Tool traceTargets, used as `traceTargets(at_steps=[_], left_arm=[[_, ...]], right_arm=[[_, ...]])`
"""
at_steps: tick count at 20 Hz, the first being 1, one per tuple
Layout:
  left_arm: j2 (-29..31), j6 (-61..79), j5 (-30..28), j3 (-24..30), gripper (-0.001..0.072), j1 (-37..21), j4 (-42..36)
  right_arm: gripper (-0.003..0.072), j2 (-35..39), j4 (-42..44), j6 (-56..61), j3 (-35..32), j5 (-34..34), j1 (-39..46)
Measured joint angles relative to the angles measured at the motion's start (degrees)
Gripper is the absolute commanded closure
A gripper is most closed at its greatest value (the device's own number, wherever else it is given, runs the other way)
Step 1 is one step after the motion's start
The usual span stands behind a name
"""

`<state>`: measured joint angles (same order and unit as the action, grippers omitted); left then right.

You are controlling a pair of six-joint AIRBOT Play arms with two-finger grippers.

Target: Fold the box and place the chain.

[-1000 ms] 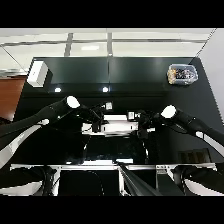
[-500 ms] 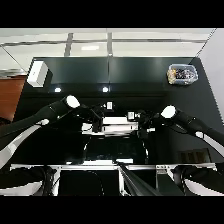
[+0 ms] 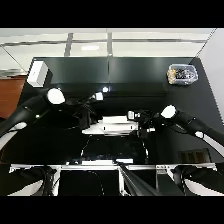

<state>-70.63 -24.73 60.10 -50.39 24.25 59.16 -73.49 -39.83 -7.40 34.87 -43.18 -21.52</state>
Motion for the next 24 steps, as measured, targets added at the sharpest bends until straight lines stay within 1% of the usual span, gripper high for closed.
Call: traceTargets(at_steps=[3, 4, 5, 7, 9, 12, 15, 17, 20, 24], left_arm=[[1.8, -8.7, 8.1, 0.2, 0.0687, -1.7, 1.3], [2.1, -10.5, 9.6, 0.5, 0.0686, -1.7, 1.2], [2.3, -12.0, 10.0, 0.9, 0.0686, -1.4, 0.0], [2.1, -14.3, 9.2, 2.3, 0.0686, 0.0, -6.9], [1.0, -14.3, 5.7, 3.9, 0.0686, 1.8, -15.4], [-1.4, -10.1, -3.1, 5.2, 0.0686, 4.4, -27.8], [-3.4, -7.7, -14.2, 5.7, 0.0686, 4.4, -34.9], [-4.9, -7.6, -17.7, 5.8, 0.0686, 3.2, -37.1], [-7.6, -8.3, -19.0, 5.9, 0.0686, 1.0, -38.3], [-12.2, -9.6, -14.3, 5.9, 0.0686, -0.7, -37.9]], right_arm=[[0.0495, 0.0, 0.4, 0.1, 0.0, 0.0, 0.0], [0.0495, 0.0, 0.5, 0.1, 0.0, 0.0, 0.0], [0.0495, 0.0, 0.5, 0.1, 0.0, 0.0, 0.0], [0.0495, 0.0, 0.6, 0.1, 0.0, 0.0, 0.0], [0.0496, 0.0, 0.7, 0.1, 0.0, 0.0, 0.0], [0.0496, 0.0, 0.8, 0.2, 0.0, -0.1, 0.0], [0.0495, 0.0, 0.8, 0.2, 0.0, -0.2, 0.0], [0.0495, 0.0, 0.8, 0.2, 0.0, -0.2, 0.0], [0.0496, 0.0, 0.8, 0.2, 0.0, -0.3, 0.0], [0.0495, 0.0, 0.8, 0.0, 0.0, -0.5, 0.0]])
